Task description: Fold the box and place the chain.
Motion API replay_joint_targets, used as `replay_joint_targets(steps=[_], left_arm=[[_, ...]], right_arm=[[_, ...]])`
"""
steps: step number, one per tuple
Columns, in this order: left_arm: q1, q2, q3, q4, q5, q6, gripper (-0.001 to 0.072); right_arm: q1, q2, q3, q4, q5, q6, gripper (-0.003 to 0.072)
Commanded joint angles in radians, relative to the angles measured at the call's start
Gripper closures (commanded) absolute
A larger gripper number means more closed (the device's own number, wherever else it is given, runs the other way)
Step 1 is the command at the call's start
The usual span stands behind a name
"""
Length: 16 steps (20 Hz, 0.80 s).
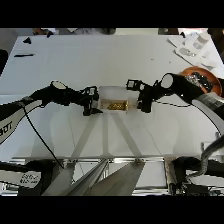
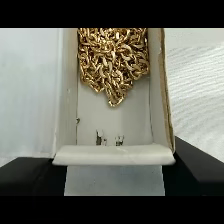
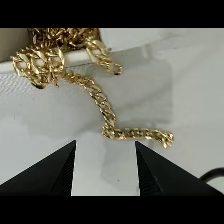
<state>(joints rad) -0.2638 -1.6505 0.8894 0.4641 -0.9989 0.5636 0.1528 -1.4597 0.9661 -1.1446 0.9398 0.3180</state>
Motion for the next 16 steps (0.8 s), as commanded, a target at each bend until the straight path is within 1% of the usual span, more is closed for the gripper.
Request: replay_joint_targets(steps=[1,3,5,6,7,8,9,13,16], left_arm=[[0.000,0.001,0.000,0.000,0.000,0.000,0.0364],[0.000,0.001,0.000,0.000,0.000,0.000,0.0364],[0.000,0.001,0.000,0.000,0.000,0.000,0.0364],[0.000,0.001,0.000,0.000,0.000,0.000,0.0364],[0.000,0.001,0.000,0.000,0.000,0.000,0.0364],[0.000,0.001,0.000,0.001,0.000,0.000,0.0364],[0.000,0.001,0.000,0.000,0.000,0.000,0.0364],[0.000,0.001,0.000,0.000,0.000,0.000,0.0364],[0.000,0.001,0.000,0.000,0.000,0.000,0.0364]], right_arm=[[0.041,-0.058,-0.003,0.001,-0.067,-0.013,0.0272],[0.052,-0.085,-0.003,0.001,-0.121,-0.008,0.0273],[0.053,-0.102,-0.003,-0.003,-0.140,0.015,0.0297],[0.053,-0.106,-0.003,-0.008,-0.140,0.033,0.0342],[0.053,-0.107,-0.003,-0.011,-0.136,0.054,0.0469],[0.053,-0.107,-0.003,-0.011,-0.124,0.055,0.0619],[0.053,-0.107,-0.003,-0.011,-0.109,0.055,0.0672],[0.053,-0.091,-0.003,-0.011,-0.047,0.077,0.0673],[0.053,-0.032,-0.003,-0.009,-0.034,0.134,0.0673]])
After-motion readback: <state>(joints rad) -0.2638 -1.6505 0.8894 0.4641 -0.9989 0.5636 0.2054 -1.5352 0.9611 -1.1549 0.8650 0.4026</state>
